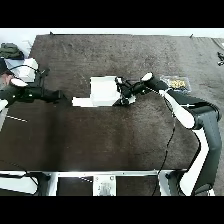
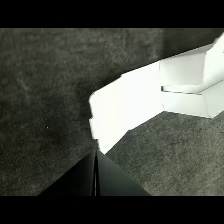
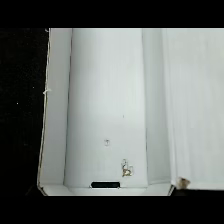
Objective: Fold the box and place the chain.
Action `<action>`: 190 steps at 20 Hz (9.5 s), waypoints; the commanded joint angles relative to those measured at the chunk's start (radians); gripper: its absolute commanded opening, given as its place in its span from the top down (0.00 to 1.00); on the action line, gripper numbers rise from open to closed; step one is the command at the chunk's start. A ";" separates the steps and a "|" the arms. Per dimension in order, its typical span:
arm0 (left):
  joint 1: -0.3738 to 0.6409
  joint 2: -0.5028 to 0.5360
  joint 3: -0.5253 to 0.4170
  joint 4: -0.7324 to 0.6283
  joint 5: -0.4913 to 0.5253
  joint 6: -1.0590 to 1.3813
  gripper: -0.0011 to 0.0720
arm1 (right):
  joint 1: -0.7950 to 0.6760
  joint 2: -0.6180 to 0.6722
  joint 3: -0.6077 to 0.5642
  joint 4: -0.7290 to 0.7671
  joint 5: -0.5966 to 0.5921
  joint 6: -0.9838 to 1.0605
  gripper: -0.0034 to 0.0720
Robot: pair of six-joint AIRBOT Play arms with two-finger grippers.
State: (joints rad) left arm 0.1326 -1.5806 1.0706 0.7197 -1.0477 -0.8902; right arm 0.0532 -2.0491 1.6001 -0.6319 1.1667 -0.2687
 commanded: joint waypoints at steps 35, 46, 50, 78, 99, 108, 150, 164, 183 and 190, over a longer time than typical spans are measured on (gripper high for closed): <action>-0.182 -0.171 0.120 -0.395 -0.042 0.098 0.57 | 0.001 0.000 0.000 0.000 0.000 0.000 0.58; -0.265 -0.170 0.240 -0.119 -0.063 -0.132 0.57 | 0.001 0.000 0.000 0.000 0.000 0.000 0.58; -0.293 -0.170 0.277 -0.054 -0.069 -0.192 0.57 | 0.001 0.000 0.000 0.000 0.000 0.000 0.58; -0.582 -0.175 0.429 0.694 0.013 -1.138 0.57 | 0.001 0.000 0.000 0.000 0.000 0.000 0.58; -0.635 -0.433 0.797 0.864 -0.321 -1.255 0.60 | 0.001 0.000 0.000 0.000 0.000 0.000 0.58; -0.634 -0.433 0.797 0.873 -0.317 -1.177 0.83 | 0.001 0.000 0.000 0.000 0.000 0.000 0.58; -0.113 -0.162 0.379 -0.097 -0.087 0.428 0.40 | 0.001 0.000 0.000 0.000 0.000 0.000 0.58; -0.111 -0.275 0.343 -0.228 -0.146 1.117 0.27 | 0.001 0.000 0.000 0.000 0.000 0.000 0.58; -0.192 -0.381 0.341 -0.286 -0.240 1.343 0.01 | 0.001 0.000 0.000 0.000 0.000 0.000 0.58; -0.236 -0.383 0.341 -0.311 -0.161 1.343 0.01 | 0.002 0.000 0.000 0.000 0.000 0.000 0.58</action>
State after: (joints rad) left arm -0.0891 -1.9633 1.4120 0.4263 -1.2572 0.4526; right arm 0.0536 -2.0491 1.6001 -0.6323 1.1671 -0.2684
